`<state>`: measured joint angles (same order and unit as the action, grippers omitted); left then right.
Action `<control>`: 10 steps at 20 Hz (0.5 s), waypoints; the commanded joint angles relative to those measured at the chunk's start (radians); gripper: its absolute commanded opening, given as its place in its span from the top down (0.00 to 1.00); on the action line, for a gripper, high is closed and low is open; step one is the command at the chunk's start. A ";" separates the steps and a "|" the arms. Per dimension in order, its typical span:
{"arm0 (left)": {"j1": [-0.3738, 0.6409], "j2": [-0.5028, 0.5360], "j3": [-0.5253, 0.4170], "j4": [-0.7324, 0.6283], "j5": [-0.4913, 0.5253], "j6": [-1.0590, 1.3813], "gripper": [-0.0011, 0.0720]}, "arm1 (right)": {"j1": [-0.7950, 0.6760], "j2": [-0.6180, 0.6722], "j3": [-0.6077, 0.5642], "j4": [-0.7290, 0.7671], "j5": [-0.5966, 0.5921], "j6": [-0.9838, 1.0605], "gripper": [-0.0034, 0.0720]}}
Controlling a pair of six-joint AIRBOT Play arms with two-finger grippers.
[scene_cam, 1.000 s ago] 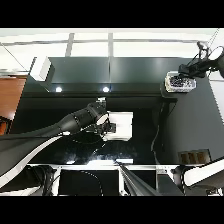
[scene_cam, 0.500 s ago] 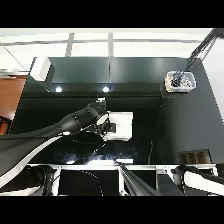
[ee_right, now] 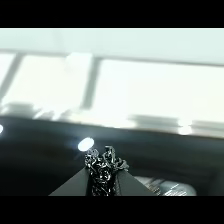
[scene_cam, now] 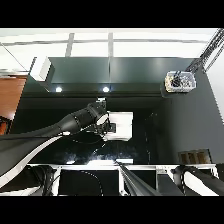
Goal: Fold the box and place the chain.
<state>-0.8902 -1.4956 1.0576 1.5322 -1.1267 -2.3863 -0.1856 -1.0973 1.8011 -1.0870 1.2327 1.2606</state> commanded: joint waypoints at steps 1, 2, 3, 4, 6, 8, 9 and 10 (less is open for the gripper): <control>0.000 0.000 0.000 0.000 -0.001 0.000 0.95 | 0.054 0.064 -0.018 0.082 0.204 -0.031 0.95; 0.000 0.000 0.000 0.000 0.000 0.000 0.95 | 0.087 0.089 -0.051 0.084 0.204 -0.033 0.95; 0.000 0.000 0.000 0.000 0.000 0.000 0.95 | 0.125 0.108 -0.083 0.085 0.226 -0.033 0.95; 0.000 0.000 0.000 0.000 0.000 0.000 0.95 | 0.161 0.120 -0.112 0.087 0.267 -0.031 0.95; 0.000 0.000 0.000 0.000 0.000 0.000 0.95 | 0.235 0.148 -0.189 0.097 0.284 -0.015 0.95; 0.000 0.000 0.000 0.000 0.000 0.000 0.95 | 0.300 0.165 -0.255 0.097 0.288 0.005 0.95; 0.000 0.000 0.000 0.000 0.000 0.000 0.95 | 0.332 0.167 -0.280 0.096 0.291 0.012 0.95; 0.000 0.000 0.000 0.000 0.000 0.000 0.95 | 0.360 0.167 -0.293 0.096 0.288 0.018 0.95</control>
